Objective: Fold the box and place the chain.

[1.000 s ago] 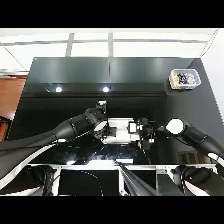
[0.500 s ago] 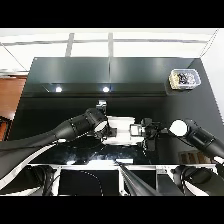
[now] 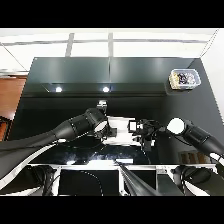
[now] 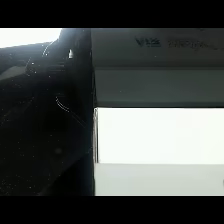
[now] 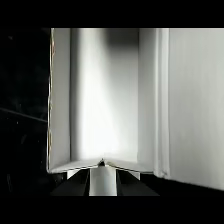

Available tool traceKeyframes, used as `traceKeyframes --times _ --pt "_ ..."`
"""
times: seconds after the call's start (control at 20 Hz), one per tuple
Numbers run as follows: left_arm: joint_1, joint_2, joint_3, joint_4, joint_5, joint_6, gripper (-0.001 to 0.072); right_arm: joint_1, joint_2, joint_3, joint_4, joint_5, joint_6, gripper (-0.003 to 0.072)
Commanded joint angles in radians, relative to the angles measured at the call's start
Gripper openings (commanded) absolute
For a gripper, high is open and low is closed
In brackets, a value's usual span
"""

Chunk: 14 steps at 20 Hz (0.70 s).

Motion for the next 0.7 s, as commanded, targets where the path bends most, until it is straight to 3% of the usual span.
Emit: traceKeyframes --times 0.0,0.2,0.25,0.3,0.35,0.4,0.45,0.5,0.55,0.6,0.65 --pt "0.001 0.0 0.0 -0.002 0.002 0.002 0.003 0.001 -0.04 0.001 0.132 -0.015 -0.001 0.0186" --pt "0.001 0.0 0.0 -0.002 0.003 0.002 0.003 0.0 -0.069 0.001 0.146 -0.051 0.0 0.0184" --pt "0.001 -0.001 0.0 -0.002 0.003 0.002 0.003 0.0 -0.069 0.001 0.138 -0.05 0.0 0.01" --pt "0.001 -0.001 0.0 -0.002 0.003 0.002 0.003 0.0 -0.069 0.001 0.136 -0.051 0.0 0.0082" --pt "0.001 -0.001 0.0 -0.002 0.003 0.002 0.003 0.0 -0.069 0.001 0.136 -0.055 0.003 0.0276" --pt "0.001 -0.001 0.0 -0.002 0.003 0.002 0.003 0.0 -0.069 0.001 0.136 -0.059 0.003 0.042" --pt "0.001 -0.001 0.0 -0.002 0.003 0.002 0.003 0.0 -0.069 0.001 0.135 -0.058 0.003 0.0313" --pt "0.001 -0.001 0.0 -0.002 0.003 0.002 0.003 0.0 -0.069 0.001 0.133 -0.058 0.003 0.0087" --pt "0.001 -0.001 0.0 -0.002 0.003 0.002 0.003 0.0 -0.069 0.001 0.133 -0.061 0.003 0.0224" --pt "0.001 -0.001 0.0 -0.002 0.002 0.002 0.003 0.0 -0.069 0.001 0.132 -0.06 0.004 0.0259" --pt "0.001 -0.001 0.0 -0.002 0.002 0.002 0.003 -0.002 -0.067 0.002 0.118 -0.06 0.016 0.0018"
